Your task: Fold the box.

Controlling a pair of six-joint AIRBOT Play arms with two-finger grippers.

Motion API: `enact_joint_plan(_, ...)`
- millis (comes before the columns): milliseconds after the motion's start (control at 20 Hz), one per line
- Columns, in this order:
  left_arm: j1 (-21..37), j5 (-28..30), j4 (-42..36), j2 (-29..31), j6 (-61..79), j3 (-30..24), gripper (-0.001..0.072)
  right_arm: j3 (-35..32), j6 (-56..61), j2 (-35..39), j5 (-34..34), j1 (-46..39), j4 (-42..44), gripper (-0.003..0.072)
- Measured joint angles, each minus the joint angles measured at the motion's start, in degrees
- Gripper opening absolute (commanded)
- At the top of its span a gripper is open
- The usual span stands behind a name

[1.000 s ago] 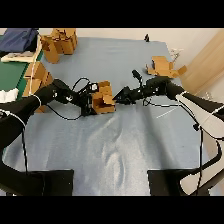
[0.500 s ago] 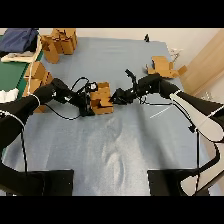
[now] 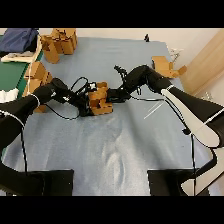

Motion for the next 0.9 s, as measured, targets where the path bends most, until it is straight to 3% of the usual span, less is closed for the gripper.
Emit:
enact_joint_plan(450, -0.11, -1.22, -0.35, -0.07, -0.33, 0.48, 0.0218, 1.62, 13.31, -0.31, -0.85, 3.8, -13.57, 0.0385)
enact_joint_plan(900, -0.17, -2.27, -0.28, -0.09, -0.17, 2.6, 0.0218, 1.68, 19.34, -1.79, -1.99, 4.98, -21.57, 0.0377)
